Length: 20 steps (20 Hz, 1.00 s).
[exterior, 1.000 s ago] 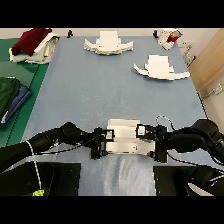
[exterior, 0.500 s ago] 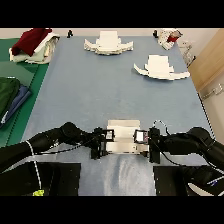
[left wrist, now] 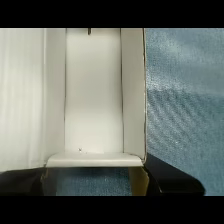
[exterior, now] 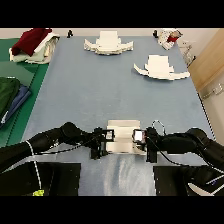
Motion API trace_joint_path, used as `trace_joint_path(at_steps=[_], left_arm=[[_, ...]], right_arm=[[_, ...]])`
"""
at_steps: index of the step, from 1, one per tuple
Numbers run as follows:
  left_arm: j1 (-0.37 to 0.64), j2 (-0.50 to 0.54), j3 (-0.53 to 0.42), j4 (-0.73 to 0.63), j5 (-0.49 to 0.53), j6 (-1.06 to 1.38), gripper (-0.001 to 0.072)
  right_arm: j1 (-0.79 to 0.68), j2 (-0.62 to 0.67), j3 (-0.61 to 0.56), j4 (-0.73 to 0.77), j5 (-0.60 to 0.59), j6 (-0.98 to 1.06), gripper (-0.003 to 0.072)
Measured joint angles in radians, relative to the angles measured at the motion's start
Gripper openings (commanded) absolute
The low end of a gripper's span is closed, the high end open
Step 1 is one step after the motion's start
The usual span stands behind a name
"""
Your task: Fold the box.
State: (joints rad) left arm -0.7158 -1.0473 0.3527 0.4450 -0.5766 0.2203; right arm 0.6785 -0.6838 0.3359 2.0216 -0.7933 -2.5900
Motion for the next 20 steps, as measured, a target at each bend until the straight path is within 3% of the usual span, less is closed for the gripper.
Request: trace_joint_path(at_steps=[1, 3, 4, 8, 9, 12, 13, 15, 17, 20], left_arm=[[0.000, 0.000, 0.000, 0.000, 0.000, 0.000, 0.0509], [0.000, 0.000, 0.000, 0.000, 0.000, 0.000, 0.0509], [0.000, 0.000, 0.000, 0.000, 0.000, 0.000, 0.0509], [0.000, 0.000, 0.000, 0.000, 0.000, 0.000, 0.0509], [0.000, 0.000, 0.000, 0.000, 0.000, 0.000, 0.0509], [0.000, 0.000, 0.000, 0.000, 0.000, 0.000, 0.0508], [0.000, 0.000, 0.000, 0.000, 0.000, 0.000, 0.0509], [0.000, 0.000, 0.000, 0.000, 0.000, 0.000, 0.0509], [0.000, 0.000, 0.000, 0.000, 0.000, 0.000, 0.0509], [0.000, 0.000, 0.000, 0.000, 0.000, 0.000, 0.0509]], right_arm=[[0.000, -0.005, 0.000, 0.011, 0.005, -0.003, 0.0112], [0.002, -0.021, 0.000, 0.032, 0.019, -0.006, 0.0538], [0.002, -0.031, 0.000, 0.040, 0.024, -0.008, 0.0590], [0.002, -0.054, 0.000, 0.058, 0.037, -0.017, 0.0588], [0.002, -0.056, 0.000, 0.060, 0.036, -0.018, 0.0577], [0.002, -0.047, 0.002, 0.055, 0.008, 0.004, 0.0316], [0.001, -0.037, 0.009, 0.037, -0.016, 0.040, 0.0194], [0.001, -0.010, 0.035, -0.038, -0.093, 0.176, 0.0141], [0.001, 0.022, 0.074, -0.178, -0.206, 0.377, 0.0009], [-0.021, 0.070, 0.125, -0.465, -0.400, 0.787, 0.0007]])
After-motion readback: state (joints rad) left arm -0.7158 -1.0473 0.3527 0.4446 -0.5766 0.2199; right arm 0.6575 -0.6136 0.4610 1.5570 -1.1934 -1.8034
